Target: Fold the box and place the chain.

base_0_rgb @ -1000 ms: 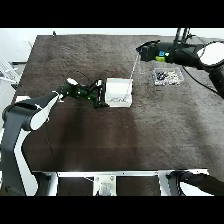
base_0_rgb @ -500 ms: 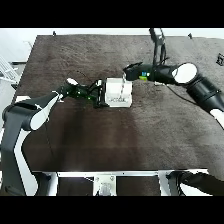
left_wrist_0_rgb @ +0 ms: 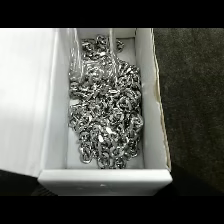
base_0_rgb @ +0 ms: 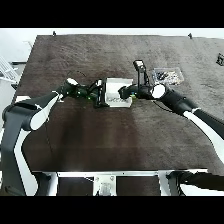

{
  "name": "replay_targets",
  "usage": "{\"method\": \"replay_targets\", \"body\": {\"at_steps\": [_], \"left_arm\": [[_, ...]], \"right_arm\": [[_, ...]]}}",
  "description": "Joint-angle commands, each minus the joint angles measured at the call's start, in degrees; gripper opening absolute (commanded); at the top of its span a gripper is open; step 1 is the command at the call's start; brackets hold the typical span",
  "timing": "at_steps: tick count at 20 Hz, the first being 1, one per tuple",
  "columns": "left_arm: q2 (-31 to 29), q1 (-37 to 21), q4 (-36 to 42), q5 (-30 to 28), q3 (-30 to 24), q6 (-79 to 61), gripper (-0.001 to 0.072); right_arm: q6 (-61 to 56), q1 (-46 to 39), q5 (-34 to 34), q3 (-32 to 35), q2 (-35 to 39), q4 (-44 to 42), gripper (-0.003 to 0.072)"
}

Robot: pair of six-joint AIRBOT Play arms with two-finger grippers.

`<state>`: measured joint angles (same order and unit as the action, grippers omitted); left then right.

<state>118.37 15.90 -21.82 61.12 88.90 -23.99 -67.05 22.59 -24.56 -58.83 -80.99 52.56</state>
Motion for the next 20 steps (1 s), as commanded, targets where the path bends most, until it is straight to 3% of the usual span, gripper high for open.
{"method": "replay_targets", "body": {"at_steps": [1, 6, 9, 11, 14, 20], "left_arm": [[-0.04, 0.04, -0.02, -0.02, -0.02, -0.02, 0.0419], [-0.04, 0.02, -0.02, -0.02, -0.02, -0.02, 0.0419], [-0.04, 0.02, -0.02, -0.02, -0.02, -0.02, 0.0419], [-0.04, 0.02, -0.02, -0.04, -0.02, -0.02, 0.0419], [-0.04, 0.02, -0.02, -0.07, -0.02, -0.02, 0.0419], [-0.04, 0.02, -0.02, -0.07, -0.02, -0.02, 0.0419]], "right_arm": [[0.28, 0.07, 1.33, -0.81, 0.33, 0.22, 0.0534], [7.39, -2.12, 0.96, -1.90, 12.20, 4.33, 0.0527], [16.72, -8.63, 0.94, -2.08, 15.91, 4.15, 0.0371], [23.91, -12.68, 0.96, -2.49, 15.21, 1.38, 0.0135], [37.53, -16.96, -0.42, -3.48, 11.30, -6.91, 0.0043], [55.80, -24.41, -27.96, -14.10, -5.60, -23.89, 0.0014]]}}
